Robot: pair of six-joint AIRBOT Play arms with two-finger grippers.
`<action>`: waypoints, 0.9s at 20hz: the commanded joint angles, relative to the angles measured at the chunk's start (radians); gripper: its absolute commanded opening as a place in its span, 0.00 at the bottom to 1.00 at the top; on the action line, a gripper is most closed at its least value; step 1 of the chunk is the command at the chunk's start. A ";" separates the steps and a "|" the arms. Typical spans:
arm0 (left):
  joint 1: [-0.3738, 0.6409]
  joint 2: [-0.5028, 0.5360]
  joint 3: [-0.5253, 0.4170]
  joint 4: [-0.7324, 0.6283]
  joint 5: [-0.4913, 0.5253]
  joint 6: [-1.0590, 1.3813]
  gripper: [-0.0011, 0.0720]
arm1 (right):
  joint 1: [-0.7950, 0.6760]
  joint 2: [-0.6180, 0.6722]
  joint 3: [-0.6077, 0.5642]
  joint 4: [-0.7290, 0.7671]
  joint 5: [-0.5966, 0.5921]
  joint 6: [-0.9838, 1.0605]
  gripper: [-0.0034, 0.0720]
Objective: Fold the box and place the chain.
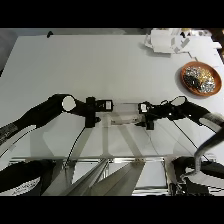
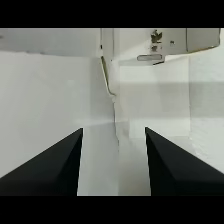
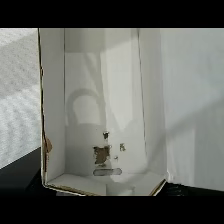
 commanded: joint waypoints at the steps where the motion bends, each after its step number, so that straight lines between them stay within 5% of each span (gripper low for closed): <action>1: 0.005 0.001 -0.001 -0.045 0.035 0.165 0.61 | 0.000 0.000 0.000 0.000 0.000 0.000 0.59; 8: -0.044 -0.028 -0.001 -0.092 0.057 0.175 0.60 | 0.000 0.000 0.000 0.000 0.000 0.000 0.59; 12: -0.057 -0.032 -0.001 -0.092 0.025 0.175 0.35 | 0.000 0.000 0.000 0.000 0.000 0.000 0.59; 18: -0.057 -0.032 -0.001 -0.179 0.036 0.176 0.35 | 0.000 0.000 0.000 0.000 0.000 0.000 0.59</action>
